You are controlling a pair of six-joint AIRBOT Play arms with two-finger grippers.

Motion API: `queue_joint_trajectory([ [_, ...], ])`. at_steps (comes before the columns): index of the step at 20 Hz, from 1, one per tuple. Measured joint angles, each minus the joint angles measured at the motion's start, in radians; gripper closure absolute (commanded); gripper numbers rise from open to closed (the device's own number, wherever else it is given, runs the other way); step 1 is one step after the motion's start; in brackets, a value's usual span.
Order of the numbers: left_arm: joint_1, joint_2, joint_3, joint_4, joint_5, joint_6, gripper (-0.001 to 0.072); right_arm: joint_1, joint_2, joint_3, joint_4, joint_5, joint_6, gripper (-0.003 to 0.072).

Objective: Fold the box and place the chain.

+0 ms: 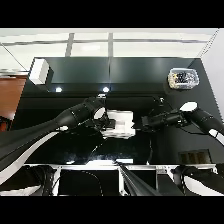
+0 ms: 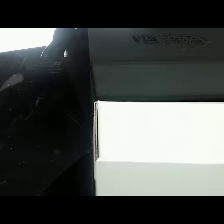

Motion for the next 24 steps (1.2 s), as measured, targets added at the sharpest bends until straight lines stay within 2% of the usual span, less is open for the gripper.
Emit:
queue_joint_trajectory([
  [4, 0.0, 0.0, 0.0, 0.0, 0.0, 0.0, 0.0684, 0.116, 0.0, 0.044, -0.067, -0.093, 0.134, 0.0108],
  [11, 0.0, 0.0, 0.0, 0.0, 0.0, -0.001, 0.0684, 0.334, -0.003, 0.169, -0.439, -0.232, 0.596, 0.0141],
  [12, 0.0, 0.0, 0.0, 0.0, 0.0, -0.001, 0.0684, 0.355, -0.004, 0.183, -0.482, -0.236, 0.647, 0.0199],
  [15, 0.0, 0.0, 0.0, 0.0, 0.0, 0.0, 0.0684, 0.41, -0.005, 0.221, -0.584, -0.242, 0.781, 0.02],
  [16, 0.0, 0.0, 0.0, 0.0, 0.0, 0.0, 0.0684, 0.425, -0.007, 0.23, -0.612, -0.236, 0.821, 0.0249],
  [21, 0.0, 0.0, 0.0, 0.0, 0.0, 0.0, 0.0684, 0.514, -0.058, 0.294, -0.752, -0.167, 0.998, 0.025],
  [22, 0.0, 0.0, 0.0, 0.0, 0.0, 0.0, 0.0684, 0.529, -0.072, 0.307, -0.782, -0.151, 1.036, 0.0274],
  [23, 0.0, 0.0, 0.0, 0.0, 0.0, 0.0, 0.0684, 0.545, -0.089, 0.322, -0.81, -0.138, 1.074, 0.0355],
  [24, 0.0, 0.0, 0.0, 0.0, 0.0, 0.0, 0.0684, 0.557, -0.105, 0.334, -0.833, -0.126, 1.106, 0.0363],
])
